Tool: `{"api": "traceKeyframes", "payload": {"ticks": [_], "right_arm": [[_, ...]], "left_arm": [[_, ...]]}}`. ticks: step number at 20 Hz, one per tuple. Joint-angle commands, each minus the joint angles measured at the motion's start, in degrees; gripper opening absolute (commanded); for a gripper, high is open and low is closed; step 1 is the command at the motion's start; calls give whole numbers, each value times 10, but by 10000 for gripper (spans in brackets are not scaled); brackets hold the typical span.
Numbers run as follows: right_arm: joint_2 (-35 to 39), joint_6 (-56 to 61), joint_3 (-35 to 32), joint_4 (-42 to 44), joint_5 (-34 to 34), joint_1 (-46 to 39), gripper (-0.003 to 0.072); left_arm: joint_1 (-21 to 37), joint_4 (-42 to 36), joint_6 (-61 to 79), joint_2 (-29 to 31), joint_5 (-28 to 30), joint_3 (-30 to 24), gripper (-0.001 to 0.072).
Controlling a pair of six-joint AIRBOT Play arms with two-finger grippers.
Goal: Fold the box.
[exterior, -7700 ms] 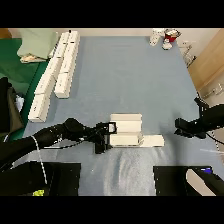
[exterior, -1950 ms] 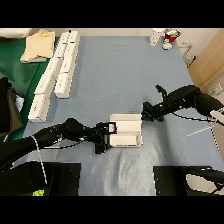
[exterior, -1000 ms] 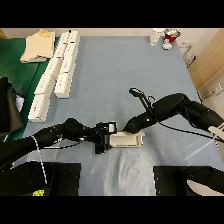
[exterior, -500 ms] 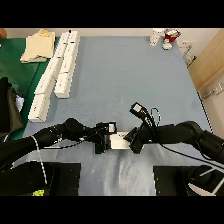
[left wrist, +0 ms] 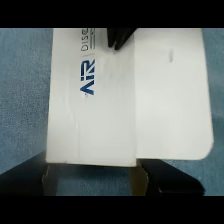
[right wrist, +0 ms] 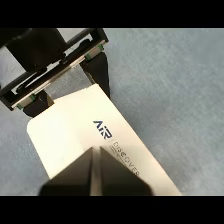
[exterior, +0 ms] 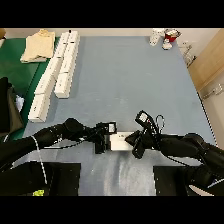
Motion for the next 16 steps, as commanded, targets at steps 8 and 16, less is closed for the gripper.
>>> {"api": "traceKeyframes", "payload": {"ticks": [8, 16], "right_arm": [[-16, -164, 59, -93, -80, 2, 594], [-74, -237, 59, -161, -37, 52, 587]], "left_arm": [[0, 0, 0, 0, 0, 0, 462], [0, 0, 0, 0, 0, 0, 462]]}}
